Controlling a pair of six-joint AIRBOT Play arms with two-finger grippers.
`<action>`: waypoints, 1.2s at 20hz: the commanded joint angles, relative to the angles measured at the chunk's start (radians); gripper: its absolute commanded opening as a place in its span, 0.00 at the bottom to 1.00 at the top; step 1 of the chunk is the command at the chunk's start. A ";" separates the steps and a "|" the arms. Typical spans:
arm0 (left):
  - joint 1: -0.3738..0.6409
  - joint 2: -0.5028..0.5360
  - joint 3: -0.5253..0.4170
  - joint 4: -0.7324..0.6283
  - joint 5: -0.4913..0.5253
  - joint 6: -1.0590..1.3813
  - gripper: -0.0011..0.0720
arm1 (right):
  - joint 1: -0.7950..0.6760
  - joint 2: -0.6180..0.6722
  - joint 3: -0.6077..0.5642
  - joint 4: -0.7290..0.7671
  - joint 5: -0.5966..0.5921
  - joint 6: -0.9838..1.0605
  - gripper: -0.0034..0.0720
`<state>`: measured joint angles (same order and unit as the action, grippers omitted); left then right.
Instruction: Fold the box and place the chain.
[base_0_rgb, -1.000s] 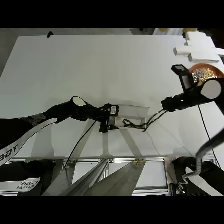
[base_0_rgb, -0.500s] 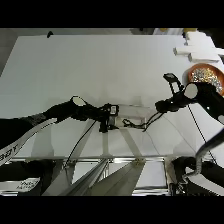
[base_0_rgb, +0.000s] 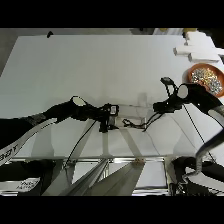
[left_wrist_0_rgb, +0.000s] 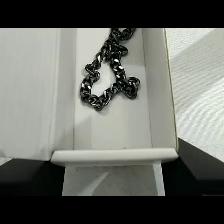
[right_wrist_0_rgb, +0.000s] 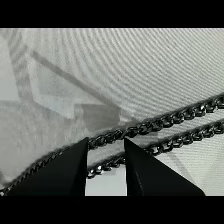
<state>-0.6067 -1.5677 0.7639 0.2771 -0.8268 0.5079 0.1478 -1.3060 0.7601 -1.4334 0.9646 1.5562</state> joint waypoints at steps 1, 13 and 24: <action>0.000 0.000 0.000 0.000 0.000 0.000 0.30 | 0.000 -0.018 -0.001 -0.003 -0.008 0.023 0.33; 0.001 0.000 0.000 0.000 0.000 0.000 0.30 | 0.003 0.219 0.000 0.010 0.076 -0.020 0.06; 0.000 0.000 0.000 0.000 -0.001 0.000 0.30 | 0.227 0.584 0.000 0.360 0.172 -0.057 0.06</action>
<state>-0.6067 -1.5677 0.7639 0.2771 -0.8268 0.5079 0.3145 -0.7788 0.7586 -1.1847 1.1332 1.5028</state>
